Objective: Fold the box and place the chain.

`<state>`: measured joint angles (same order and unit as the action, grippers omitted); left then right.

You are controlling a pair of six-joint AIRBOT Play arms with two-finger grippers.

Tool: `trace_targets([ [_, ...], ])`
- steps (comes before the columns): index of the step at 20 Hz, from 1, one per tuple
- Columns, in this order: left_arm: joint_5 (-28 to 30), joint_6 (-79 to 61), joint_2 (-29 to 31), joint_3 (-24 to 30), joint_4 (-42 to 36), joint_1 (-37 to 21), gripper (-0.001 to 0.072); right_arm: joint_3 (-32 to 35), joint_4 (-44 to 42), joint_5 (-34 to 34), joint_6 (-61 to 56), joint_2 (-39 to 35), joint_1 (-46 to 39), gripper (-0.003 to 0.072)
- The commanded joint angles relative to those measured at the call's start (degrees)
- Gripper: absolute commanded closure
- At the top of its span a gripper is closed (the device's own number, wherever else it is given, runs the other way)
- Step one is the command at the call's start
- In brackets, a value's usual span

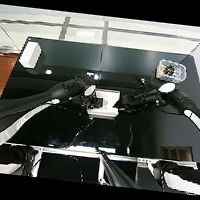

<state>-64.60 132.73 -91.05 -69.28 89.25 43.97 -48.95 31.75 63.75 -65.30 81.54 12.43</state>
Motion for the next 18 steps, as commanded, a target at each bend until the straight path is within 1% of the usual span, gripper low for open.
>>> trace_targets([
  [1, 0.0, 0.0, 0.0, -0.1, 0.0, 0.0, 0.0685, -3.5, 11.9, -3.5, -11.0, 0.0, 5.2, 0.0257],
  [2, 0.0, 0.0, 0.0, -0.1, 0.0, 0.0, 0.0685, -4.3, 14.7, -4.5, -13.5, 0.0, 6.9, 0.0313],
  [3, 0.0, 0.0, 0.0, -0.1, 0.0, 0.0, 0.0685, -5.1, 18.2, -5.6, -16.7, 0.0, 8.7, 0.033],
  [5, 0.0, 0.0, 0.0, -0.1, 0.0, 0.0, 0.0685, -7.0, 26.4, -7.3, -25.0, 0.0, 12.4, 0.033],
  [8, 0.1, 0.0, 0.0, -0.1, 0.0, 0.0, 0.0685, -10.5, 39.4, -7.3, -37.9, 0.3, 17.4, 0.0331],
  [11, 0.0, 0.0, 0.0, -0.1, 0.0, 0.0, 0.0685, -13.1, 49.2, -4.0, -50.1, 0.9, 20.8, 0.0331],
  [15, 0.0, 0.0, 0.0, -0.1, 0.0, 0.0, 0.0685, -13.6, 52.9, 0.4, -57.5, 1.5, 21.7, 0.0331],
  [18, 0.0, 0.0, 0.0, -0.1, 0.0, 0.0, 0.0684, -13.6, 52.9, 0.7, -59.2, 2.1, 22.3, 0.0331],
])
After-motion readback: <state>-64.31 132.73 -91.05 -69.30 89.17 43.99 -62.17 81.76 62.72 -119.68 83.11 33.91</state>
